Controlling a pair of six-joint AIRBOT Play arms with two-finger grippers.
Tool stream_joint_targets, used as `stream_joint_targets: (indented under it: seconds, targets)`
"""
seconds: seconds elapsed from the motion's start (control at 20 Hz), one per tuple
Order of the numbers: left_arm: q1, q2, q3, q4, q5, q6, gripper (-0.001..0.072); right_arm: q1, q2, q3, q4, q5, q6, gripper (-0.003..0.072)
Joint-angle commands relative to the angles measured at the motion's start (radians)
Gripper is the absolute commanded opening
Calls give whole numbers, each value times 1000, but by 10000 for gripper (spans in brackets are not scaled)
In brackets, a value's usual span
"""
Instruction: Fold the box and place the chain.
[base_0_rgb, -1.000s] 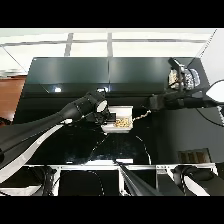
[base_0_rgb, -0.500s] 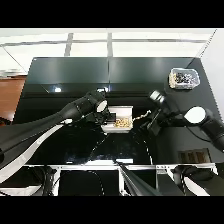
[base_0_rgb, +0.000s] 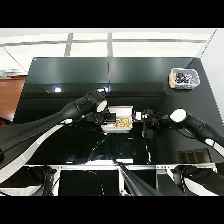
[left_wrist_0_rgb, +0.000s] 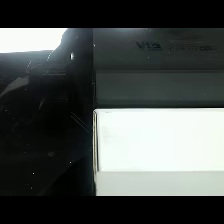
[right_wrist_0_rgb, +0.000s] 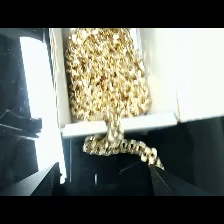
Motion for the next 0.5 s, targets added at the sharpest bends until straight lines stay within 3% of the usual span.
stream_joint_targets:
  seconds: [0.0, 0.35, 0.45]
  targets:
    - [0, 0, 0, 0, 2, 0, 28, 1, -57, 18, 72, -14, -116, 720]
    - [0, 0, 0, 0, 2, 0, 28, 0, -97, 21, 91, -66, -100, 718]
    - [0, 0, 0, 0, 2, 0, 28, 0, -97, 21, 91, -66, -100, 399]
